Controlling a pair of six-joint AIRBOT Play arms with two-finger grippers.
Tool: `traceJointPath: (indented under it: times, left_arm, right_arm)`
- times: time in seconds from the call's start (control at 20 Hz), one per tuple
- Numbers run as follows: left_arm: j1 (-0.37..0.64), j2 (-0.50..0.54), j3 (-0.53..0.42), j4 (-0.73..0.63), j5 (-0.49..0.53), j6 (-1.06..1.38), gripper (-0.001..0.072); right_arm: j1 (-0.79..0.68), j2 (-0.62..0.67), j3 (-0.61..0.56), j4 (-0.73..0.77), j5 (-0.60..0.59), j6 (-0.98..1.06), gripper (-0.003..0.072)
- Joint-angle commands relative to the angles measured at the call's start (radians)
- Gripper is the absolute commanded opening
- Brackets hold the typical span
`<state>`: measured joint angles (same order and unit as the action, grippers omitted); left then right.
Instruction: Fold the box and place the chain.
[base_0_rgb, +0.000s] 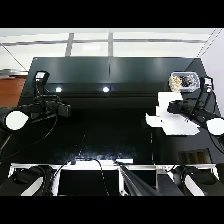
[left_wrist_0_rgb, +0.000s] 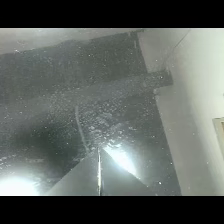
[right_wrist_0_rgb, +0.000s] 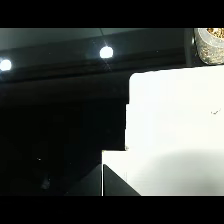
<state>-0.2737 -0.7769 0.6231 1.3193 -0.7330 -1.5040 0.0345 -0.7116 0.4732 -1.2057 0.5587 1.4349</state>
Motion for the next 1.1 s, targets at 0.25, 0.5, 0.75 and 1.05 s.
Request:
traceJointPath:
  times: [0.25, 0.5, 0.75, 1.05]
  left_arm:
    - [0.000, 0.001, 0.000, -0.084, -0.003, 0.000, 0.0030]
    - [0.000, 0.000, 0.000, -0.082, -0.007, 0.000, 0.0031]
    - [0.000, 0.000, 0.000, -0.071, 0.029, 0.008, 0.0718]
    - [0.000, 0.000, 0.000, -0.079, 0.047, 0.008, 0.0717]
  right_arm:
    - [0.001, 0.000, 0.000, 0.001, -0.001, 0.001, 0.0020]
    - [0.001, 0.001, 0.000, 0.008, -0.005, 0.001, 0.0020]
    - [0.001, 0.000, 0.000, 0.008, -0.016, 0.021, 0.0693]
    - [-0.164, -0.010, 0.148, -0.122, 0.289, 0.223, 0.0692]
